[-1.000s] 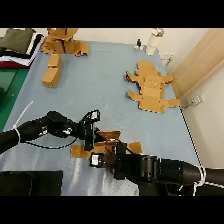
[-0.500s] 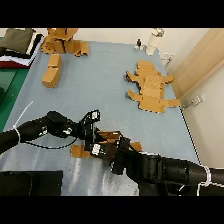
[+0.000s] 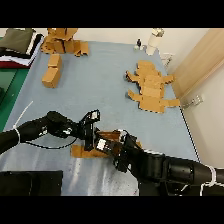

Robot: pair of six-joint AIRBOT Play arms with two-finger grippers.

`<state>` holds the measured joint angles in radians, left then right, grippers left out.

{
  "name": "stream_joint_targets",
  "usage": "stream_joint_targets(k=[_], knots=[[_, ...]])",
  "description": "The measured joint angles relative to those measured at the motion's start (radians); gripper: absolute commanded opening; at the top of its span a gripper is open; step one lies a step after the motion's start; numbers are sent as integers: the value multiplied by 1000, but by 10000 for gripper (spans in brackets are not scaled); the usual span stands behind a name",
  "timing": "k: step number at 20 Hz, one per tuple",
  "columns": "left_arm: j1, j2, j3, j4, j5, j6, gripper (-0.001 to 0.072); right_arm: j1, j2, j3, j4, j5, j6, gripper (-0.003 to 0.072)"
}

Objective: Fold the box.

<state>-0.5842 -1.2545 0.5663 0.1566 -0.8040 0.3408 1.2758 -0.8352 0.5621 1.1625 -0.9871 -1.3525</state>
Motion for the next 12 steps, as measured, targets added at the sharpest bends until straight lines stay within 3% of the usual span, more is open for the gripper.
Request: stream_joint_targets(k=[4, 12], knots=[[0, 0, 0, 0, 0, 0, 12, -111, 20, -2, 109, 39, -192, 720], [0, 0, 0, 0, 1, 0, 12, -543, 2, -4, 631, 93, -896, 720]])
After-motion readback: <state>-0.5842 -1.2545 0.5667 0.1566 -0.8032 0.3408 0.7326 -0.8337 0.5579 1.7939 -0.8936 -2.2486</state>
